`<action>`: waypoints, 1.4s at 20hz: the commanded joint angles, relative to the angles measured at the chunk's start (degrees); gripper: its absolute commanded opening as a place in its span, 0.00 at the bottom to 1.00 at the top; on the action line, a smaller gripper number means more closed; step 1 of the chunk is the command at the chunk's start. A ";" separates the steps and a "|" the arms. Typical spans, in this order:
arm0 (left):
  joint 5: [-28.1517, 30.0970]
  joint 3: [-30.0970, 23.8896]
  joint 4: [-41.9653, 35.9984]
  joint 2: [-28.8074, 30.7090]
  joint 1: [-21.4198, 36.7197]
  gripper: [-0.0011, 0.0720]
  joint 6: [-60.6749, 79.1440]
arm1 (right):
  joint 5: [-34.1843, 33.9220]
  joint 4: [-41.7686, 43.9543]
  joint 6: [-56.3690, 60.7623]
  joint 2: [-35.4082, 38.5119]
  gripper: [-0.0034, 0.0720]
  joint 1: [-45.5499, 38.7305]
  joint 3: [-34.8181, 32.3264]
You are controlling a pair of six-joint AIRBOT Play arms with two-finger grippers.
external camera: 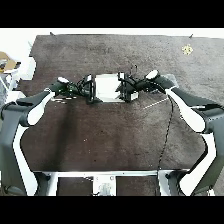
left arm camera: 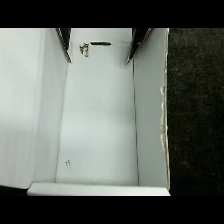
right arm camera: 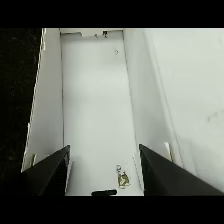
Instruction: Fold the box and place the chain.
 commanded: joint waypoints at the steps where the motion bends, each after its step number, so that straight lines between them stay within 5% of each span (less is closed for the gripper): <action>1: 0.02 0.00 -0.02 -0.02 -0.02 0.58 0.00 | -0.13 -0.39 1.27 0.52 0.65 -1.01 0.11; 3: 0.02 0.00 -0.02 -0.02 -0.02 0.58 0.02 | -0.07 -3.32 6.16 2.36 0.53 -1.95 0.11; 4: 0.04 0.00 -0.02 -0.02 0.00 0.58 0.00 | 0.24 -6.25 10.01 3.76 0.27 -2.36 0.11; 6: 0.04 0.00 -0.02 -0.02 0.00 0.58 0.02 | 2.08 -11.85 19.61 7.10 0.07 -3.17 0.11; 11: 0.02 0.00 -0.02 -0.02 0.00 0.58 0.00 | 3.21 -17.68 49.68 15.15 0.05 -6.91 0.11; 16: 0.02 0.00 -0.02 -0.02 0.00 0.58 0.02 | 10.27 -17.88 68.65 13.09 0.05 -14.36 -0.09; 28: 0.02 0.00 -0.02 -0.02 0.00 0.58 0.02 | 11.74 -9.38 73.16 0.66 0.05 -12.79 -0.13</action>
